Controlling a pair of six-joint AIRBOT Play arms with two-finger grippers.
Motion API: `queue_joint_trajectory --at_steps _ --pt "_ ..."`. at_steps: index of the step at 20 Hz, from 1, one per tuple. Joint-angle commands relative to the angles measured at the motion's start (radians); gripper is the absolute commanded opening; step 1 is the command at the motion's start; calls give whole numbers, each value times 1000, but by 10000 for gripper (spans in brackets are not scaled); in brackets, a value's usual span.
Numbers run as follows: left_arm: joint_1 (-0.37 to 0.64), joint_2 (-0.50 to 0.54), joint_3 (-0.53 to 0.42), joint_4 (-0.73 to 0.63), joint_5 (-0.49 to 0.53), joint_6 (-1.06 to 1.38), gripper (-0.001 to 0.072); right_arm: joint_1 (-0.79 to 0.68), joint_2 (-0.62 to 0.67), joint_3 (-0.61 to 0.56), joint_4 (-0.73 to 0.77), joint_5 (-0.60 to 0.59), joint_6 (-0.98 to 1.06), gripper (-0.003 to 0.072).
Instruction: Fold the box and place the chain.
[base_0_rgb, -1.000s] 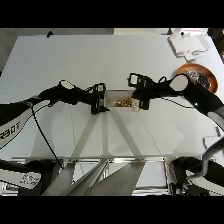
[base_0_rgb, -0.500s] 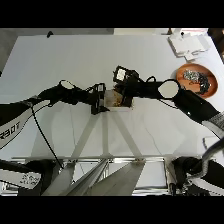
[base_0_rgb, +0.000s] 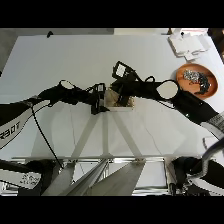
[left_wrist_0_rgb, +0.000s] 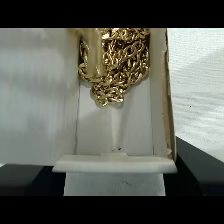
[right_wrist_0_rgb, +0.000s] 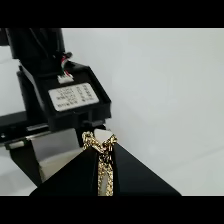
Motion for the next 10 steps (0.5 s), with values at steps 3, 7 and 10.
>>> queue_joint_trajectory --at_steps 3,7,10 --pt "0 0 1 0 0 0 172 32 0 1 33 -12 -7 6" --pt "0 0 1 0 0 0 172 32 0 1 32 -83 -6 6" --pt "0 0 1 0 0 0 172 32 0 1 27 -117 -6 7"
